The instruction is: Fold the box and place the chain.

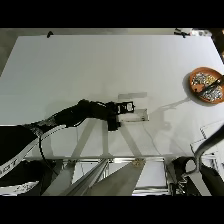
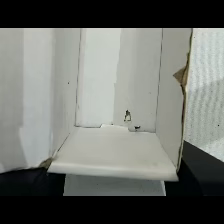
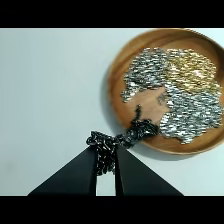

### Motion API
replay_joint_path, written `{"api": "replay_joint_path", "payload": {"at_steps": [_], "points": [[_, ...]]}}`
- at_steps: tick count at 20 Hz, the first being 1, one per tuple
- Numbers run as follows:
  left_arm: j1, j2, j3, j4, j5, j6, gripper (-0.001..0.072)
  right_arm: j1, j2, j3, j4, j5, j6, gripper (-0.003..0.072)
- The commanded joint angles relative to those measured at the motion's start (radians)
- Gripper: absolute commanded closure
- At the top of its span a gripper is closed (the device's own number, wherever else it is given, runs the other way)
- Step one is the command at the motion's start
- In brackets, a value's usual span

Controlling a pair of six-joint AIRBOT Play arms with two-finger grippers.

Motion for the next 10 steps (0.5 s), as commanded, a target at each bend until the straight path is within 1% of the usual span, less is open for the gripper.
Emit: {"api": "replay_joint_path", "payload": {"at_steps": [1, 6, 8, 10], "points": [[0.000, 0.001, 0.000, 0.000, 0.000, 0.000, 0.0365, 0.000, 0.078, 0.000, 0.135, 0.128, -0.048, 0.0671], [0.000, 0.001, 0.000, 0.000, 0.000, 0.000, 0.0365, 0.006, 0.126, -0.021, 0.232, 0.272, -0.073, 0.0671], [0.000, 0.001, 0.000, 0.000, 0.000, 0.000, 0.0365, 0.060, 0.164, -0.073, 0.233, 0.277, -0.074, 0.0671], [0.000, 0.001, 0.000, 0.000, 0.000, 0.000, 0.0365, 0.151, 0.210, -0.154, 0.232, 0.263, -0.066, 0.0672]]}}
